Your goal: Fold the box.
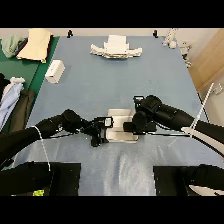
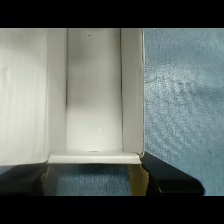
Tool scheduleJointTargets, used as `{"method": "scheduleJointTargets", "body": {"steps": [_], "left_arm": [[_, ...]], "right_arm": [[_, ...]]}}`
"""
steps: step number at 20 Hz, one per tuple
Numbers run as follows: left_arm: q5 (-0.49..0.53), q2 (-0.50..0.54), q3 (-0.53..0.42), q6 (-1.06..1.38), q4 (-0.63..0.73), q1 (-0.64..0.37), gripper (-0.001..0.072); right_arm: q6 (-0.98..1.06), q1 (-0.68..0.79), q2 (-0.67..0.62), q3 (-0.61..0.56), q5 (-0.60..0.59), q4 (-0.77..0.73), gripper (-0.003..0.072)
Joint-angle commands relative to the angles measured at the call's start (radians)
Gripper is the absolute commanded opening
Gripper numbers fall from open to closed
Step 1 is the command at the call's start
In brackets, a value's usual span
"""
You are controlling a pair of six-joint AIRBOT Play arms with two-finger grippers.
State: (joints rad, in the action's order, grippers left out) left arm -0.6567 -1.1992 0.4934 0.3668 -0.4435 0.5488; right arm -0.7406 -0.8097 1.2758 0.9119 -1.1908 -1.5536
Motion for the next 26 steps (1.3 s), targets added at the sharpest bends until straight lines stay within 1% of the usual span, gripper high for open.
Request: {"method": "scheduleJointTargets", "body": {"steps": [1, 4, 5, 6, 7, 11, 12, 14, 16, 17, 18, 19, 20, 24, 25, 26], "left_arm": [[0.0, 0.0, 0.001, 0.002, 0.0, 0.0, 0.0496], [0.0, 0.0, 0.001, 0.002, 0.0, 0.0, 0.0495], [0.0, 0.0, 0.001, 0.002, 0.0, 0.0, 0.0496], [0.0, 0.0, 0.001, 0.002, 0.0, 0.0, 0.0496], [0.0, 0.0, 0.001, 0.002, 0.0, 0.0, 0.0496], [0.0, 0.0, 0.001, 0.002, 0.0, 0.0, 0.0496], [0.0, 0.0, 0.001, 0.002, 0.0, 0.0, 0.0496], [0.0, 0.0, 0.001, 0.002, 0.0, 0.0, 0.0496], [0.0, 0.0, 0.001, 0.002, 0.0, 0.0, 0.0496], [0.0, 0.0, 0.001, 0.002, 0.0, 0.0, 0.0496], [0.0, 0.0, 0.001, 0.002, 0.0, 0.0, 0.0496], [0.0, 0.0, 0.001, 0.002, 0.0, 0.0, 0.0496], [0.0, 0.0, 0.001, 0.002, 0.0, 0.0, 0.0496], [0.0, 0.0, 0.001, 0.002, 0.0, 0.0, 0.0496], [0.0, 0.0, 0.001, 0.002, 0.0, 0.0, 0.0496], [0.0, 0.0, 0.001, 0.002, 0.0, 0.0, 0.0496]], "right_arm": [[0.011, -0.003, 0.006, 0.003, 0.004, 0.011, 0.0003], [0.011, -0.003, 0.006, 0.003, 0.003, 0.01, 0.0003], [0.01, -0.003, 0.006, 0.003, 0.003, 0.01, 0.0043], [0.01, -0.003, 0.006, 0.003, 0.001, 0.001, 0.0253], [0.01, -0.003, 0.006, 0.003, -0.006, -0.006, 0.0433], [0.007, -0.002, 0.006, 0.003, -0.022, -0.004, 0.0432], [0.007, -0.002, 0.006, 0.003, -0.021, -0.002, 0.0403], [0.007, -0.002, 0.006, 0.003, -0.022, -0.003, 0.0009], [0.006, -0.002, 0.006, 0.003, -0.022, -0.007, 0.0003], [0.006, -0.003, 0.006, 0.003, -0.022, -0.006, 0.0017], [0.005, -0.002, 0.006, 0.003, -0.022, -0.014, 0.026], [0.005, -0.002, 0.006, 0.003, -0.022, -0.014, 0.0532], [0.006, -0.002, 0.005, 0.003, -0.022, -0.014, 0.0594], [-0.029, 0.002, -0.005, 0.035, -0.036, -0.048, 0.0593], [-0.054, 0.01, -0.01, 0.06, -0.066, -0.065, 0.0592], [-0.081, 0.022, -0.018, 0.095, -0.127, -0.082, 0.0591]]}}
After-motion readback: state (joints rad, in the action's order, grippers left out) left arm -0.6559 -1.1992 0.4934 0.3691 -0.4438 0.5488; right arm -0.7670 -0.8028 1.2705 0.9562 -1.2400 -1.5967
